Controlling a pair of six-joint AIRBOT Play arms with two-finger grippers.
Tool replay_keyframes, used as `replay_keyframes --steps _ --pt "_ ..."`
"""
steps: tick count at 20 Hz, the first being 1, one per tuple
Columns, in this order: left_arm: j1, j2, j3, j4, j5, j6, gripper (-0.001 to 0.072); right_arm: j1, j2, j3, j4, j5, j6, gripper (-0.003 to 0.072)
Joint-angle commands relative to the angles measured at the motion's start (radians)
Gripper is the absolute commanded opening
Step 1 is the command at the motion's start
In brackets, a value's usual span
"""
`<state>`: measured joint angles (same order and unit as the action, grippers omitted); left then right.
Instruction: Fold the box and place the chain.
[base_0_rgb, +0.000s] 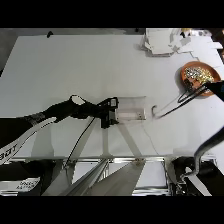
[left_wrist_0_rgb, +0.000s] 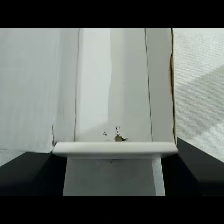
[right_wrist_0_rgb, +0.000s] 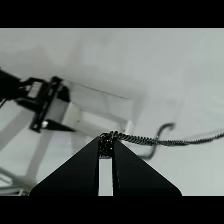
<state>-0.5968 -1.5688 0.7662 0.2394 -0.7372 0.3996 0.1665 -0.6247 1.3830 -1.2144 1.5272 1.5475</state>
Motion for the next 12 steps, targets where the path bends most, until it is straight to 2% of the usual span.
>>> replay_keyframes --steps 1,6,12 --pt "0.001 0.000 0.000 0.000 0.000 0.000 0.0136 0.081 0.010 -0.110 0.046 -0.074 -0.044 0.0015" --pt "0.001 0.000 0.000 0.000 0.000 0.000 0.0136 0.166 0.009 -0.314 0.041 -0.269 -0.142 0.0015" --pt "0.001 0.000 0.000 0.000 0.000 0.000 0.0136 0.259 -0.057 -0.442 0.041 -0.464 -0.195 0.0015"
